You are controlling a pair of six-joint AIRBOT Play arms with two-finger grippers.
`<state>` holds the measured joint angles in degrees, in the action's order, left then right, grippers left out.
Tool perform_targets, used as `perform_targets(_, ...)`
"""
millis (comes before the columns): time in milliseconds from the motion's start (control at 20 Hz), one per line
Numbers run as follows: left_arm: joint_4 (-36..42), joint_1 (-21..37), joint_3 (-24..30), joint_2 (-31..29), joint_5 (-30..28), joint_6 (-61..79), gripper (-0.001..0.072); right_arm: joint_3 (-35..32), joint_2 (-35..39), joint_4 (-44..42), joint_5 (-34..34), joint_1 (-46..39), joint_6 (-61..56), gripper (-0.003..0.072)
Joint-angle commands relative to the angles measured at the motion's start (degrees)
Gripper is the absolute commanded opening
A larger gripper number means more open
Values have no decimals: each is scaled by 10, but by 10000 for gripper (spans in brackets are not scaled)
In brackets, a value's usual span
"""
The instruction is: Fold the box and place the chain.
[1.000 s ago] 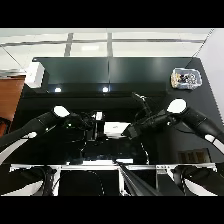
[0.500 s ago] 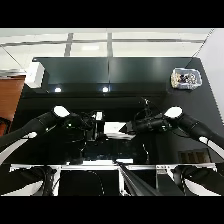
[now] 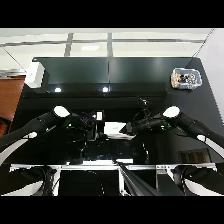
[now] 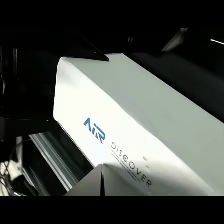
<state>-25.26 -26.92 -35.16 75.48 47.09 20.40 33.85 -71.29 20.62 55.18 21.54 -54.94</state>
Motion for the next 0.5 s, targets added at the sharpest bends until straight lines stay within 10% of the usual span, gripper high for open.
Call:
perform_targets(0, -1, 1, 0, -1, -15, -16, 396, 43, 14, 20, 95, -33, 23, 11)
perform_targets(150, 5, 0, -2, -2, -18, -23, 423, 89, 58, 88, 156, -110, 3, 11)
perform_targets(250, 4, 1, -4, -16, -18, -25, 716, 95, 97, 119, 184, -173, -6, 11)
perform_targets(450, -15, 15, -6, -87, 12, -149, 711, 91, 161, 224, 259, -292, -13, 11)
